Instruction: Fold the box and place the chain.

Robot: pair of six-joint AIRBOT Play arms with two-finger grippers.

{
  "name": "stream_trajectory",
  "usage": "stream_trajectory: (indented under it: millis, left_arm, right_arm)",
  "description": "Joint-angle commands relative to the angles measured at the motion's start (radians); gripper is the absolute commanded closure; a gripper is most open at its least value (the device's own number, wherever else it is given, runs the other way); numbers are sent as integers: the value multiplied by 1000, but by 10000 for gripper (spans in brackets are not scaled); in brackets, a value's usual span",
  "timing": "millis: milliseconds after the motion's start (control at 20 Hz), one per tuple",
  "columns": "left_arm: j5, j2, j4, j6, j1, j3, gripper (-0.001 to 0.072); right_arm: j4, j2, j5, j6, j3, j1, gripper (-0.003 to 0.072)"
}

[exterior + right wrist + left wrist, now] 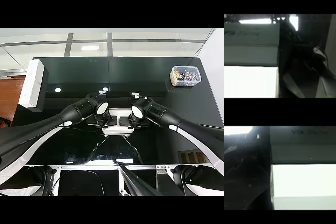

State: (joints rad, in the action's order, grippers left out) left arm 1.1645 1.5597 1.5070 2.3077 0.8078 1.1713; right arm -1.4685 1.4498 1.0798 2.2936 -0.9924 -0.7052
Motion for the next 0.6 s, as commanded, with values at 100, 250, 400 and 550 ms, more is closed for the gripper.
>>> stream_trajectory:
  millis: [100, 250, 400, 550]
  left_arm:
    - [-8, -1, -1, 0, -1, 0, 679]
    - [-8, -1, -1, 0, -1, 0, 679]
    - [-8, -1, -1, 0, -1, 0, 679]
    - [-8, -1, -1, 0, -1, 0, 679]
  right_arm:
    - [36, -1, -1, 3, -29, 9, 363]
    - [45, -1, -2, 3, -30, 13, 502]
    - [42, 0, 8, 3, -30, 13, 671]
    - [42, 5, 14, 6, -30, 13, 671]
